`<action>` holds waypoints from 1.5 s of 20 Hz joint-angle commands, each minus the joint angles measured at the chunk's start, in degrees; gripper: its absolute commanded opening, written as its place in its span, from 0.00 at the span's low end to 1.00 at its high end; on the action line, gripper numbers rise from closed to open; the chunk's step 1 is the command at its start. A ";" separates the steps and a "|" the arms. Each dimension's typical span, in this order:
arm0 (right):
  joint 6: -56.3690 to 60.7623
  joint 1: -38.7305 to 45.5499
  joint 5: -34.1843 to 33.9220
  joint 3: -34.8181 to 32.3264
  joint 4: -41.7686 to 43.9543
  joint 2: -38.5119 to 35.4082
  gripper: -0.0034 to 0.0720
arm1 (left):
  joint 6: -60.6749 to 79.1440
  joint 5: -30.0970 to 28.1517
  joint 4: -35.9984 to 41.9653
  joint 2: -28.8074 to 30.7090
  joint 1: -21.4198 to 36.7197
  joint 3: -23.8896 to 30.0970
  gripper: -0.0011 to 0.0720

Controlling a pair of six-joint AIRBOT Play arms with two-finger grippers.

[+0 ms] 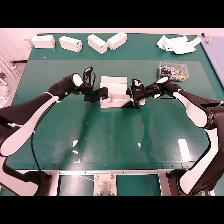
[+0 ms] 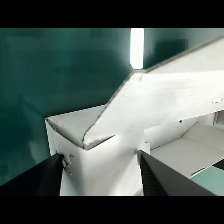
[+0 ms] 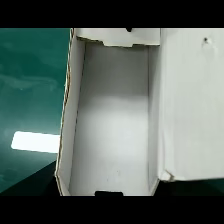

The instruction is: Fold the box and place the chain.

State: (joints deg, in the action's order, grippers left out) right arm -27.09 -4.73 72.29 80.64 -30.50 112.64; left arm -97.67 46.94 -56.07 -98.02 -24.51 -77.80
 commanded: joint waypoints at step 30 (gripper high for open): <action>0.04 -0.04 -0.02 0.00 0.02 -0.02 0.49 | -15.02 6.32 -13.84 -0.28 -3.48 -3.04 0.74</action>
State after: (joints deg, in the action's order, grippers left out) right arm -27.05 -4.84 72.25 80.60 -30.44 112.64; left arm -111.37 52.69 -67.29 -98.28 -27.99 -80.77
